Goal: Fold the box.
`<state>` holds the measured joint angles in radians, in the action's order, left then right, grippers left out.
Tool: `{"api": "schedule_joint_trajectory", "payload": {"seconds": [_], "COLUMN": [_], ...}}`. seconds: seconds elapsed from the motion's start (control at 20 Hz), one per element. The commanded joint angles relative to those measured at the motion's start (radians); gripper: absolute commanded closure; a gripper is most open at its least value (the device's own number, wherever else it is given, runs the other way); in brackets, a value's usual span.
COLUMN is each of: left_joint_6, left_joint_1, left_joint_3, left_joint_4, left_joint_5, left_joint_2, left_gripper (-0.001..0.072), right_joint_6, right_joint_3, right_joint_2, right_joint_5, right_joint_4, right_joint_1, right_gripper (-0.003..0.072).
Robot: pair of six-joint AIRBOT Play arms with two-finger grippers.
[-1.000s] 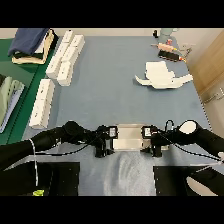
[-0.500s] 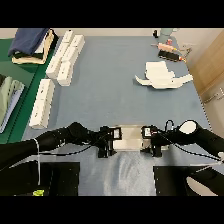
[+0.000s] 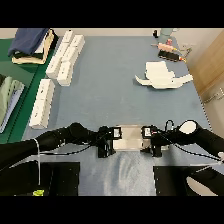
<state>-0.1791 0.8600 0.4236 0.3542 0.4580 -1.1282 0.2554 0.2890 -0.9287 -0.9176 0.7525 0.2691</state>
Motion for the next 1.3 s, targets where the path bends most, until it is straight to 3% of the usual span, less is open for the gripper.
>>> {"api": "schedule_joint_trajectory", "payload": {"seconds": [0.0,0.75,0.85,0.95,1.0,1.05,1.1,1.2,1.25], "left_joint_6": [0.021,0.102,0.103,0.102,0.102,0.101,0.101,0.103,0.103], "left_joint_1": [-0.014,0.014,0.019,0.019,0.019,0.019,0.019,0.019,0.019], "left_joint_3": [0.001,0.033,0.032,0.032,0.032,0.032,0.032,0.032,0.032], "left_joint_4": [0.005,0.068,0.074,0.081,0.081,0.084,0.088,0.088,0.088], "left_joint_5": [0.008,-0.006,-0.006,-0.002,-0.002,0.001,0.006,0.007,0.006], "left_joint_2": [0.000,-0.032,-0.032,-0.032,-0.032,-0.032,-0.032,-0.032,-0.032], "left_gripper": [0.0009,0.0012,0.0059,0.0061,0.0142,0.0270,0.0286,0.0282,0.0184], "right_joint_6": [0.000,0.000,0.000,0.000,0.000,0.000,0.000,0.000,0.000], "right_joint_3": [0.001,0.000,0.000,0.000,0.000,0.001,0.000,0.000,0.000], "right_joint_2": [0.000,0.000,0.000,0.000,0.000,0.000,0.000,0.000,0.000], "right_joint_5": [0.000,0.000,0.000,0.000,0.000,0.000,0.000,0.000,0.000], "right_joint_4": [0.000,0.000,0.000,0.000,0.000,0.000,0.000,0.000,0.000], "right_joint_1": [0.000,0.000,0.000,0.000,0.000,0.000,0.000,0.000,0.000], "right_gripper": [0.0234,0.0234,0.0234,0.0234,0.0234,0.0234,0.0234,0.0234,0.0234]}}
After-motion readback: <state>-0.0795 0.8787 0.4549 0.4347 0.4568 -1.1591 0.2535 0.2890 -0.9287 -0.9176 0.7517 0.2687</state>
